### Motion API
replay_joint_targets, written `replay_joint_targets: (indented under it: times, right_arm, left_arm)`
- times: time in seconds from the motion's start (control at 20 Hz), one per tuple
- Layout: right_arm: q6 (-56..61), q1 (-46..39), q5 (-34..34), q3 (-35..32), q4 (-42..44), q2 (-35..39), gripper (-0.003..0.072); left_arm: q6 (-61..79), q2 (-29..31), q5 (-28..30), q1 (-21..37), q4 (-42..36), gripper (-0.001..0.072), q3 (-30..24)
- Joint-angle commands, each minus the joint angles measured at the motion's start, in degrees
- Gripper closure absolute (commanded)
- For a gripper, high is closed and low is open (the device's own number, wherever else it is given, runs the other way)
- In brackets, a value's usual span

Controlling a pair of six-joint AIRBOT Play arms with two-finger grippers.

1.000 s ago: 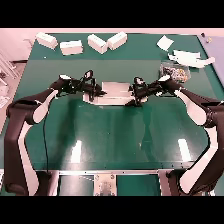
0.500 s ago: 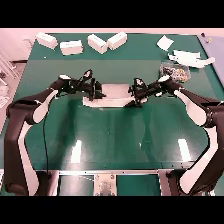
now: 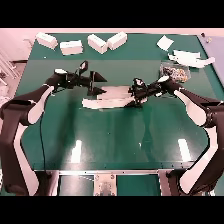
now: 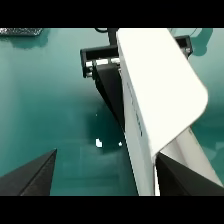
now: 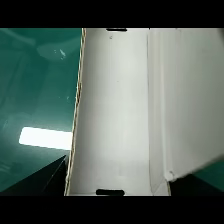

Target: Fold the box and place the chain.

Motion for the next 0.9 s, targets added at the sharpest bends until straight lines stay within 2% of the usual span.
replay_joint_targets:
  times: [0.0,0.3,0.35,0.45,0.5,0.55,0.85]
  right_arm:
    - [0.04,-0.04,-0.15,0.00,0.15,-0.02,0.0176]
    - [0.07,-0.04,-0.15,-0.02,0.17,-0.02,0.0176]
    - [0.07,-0.04,-0.15,-0.02,0.17,-0.02,0.0176]
    - [0.07,-0.04,-0.15,-0.02,0.17,-0.02,0.0176]
    - [0.07,-0.04,-0.15,-0.02,0.17,-0.02,0.0176]
    - [0.07,-0.04,-0.17,-0.02,0.17,-0.02,0.0176]
    - [0.04,-0.04,-0.15,-0.04,0.17,-0.02,0.0176]
  left_arm:
    - [-1.88,2.29,-4.39,1.84,0.00,-0.0010,0.17]
    - [-3.45,6.43,-17.18,6.19,0.07,-0.0004,0.63]
    - [-3.43,6.69,-19.12,6.49,0.20,0.0115,0.66]
    - [-2.99,6.73,-24.37,6.69,0.26,0.0436,1.42]
    - [-2.75,6.75,-27.47,6.64,0.26,0.0645,1.73]
    - [-3.28,6.99,-27.78,6.64,0.31,0.0688,1.77]
    - [-2.93,11.85,-27.06,6.64,0.46,0.0692,1.77]
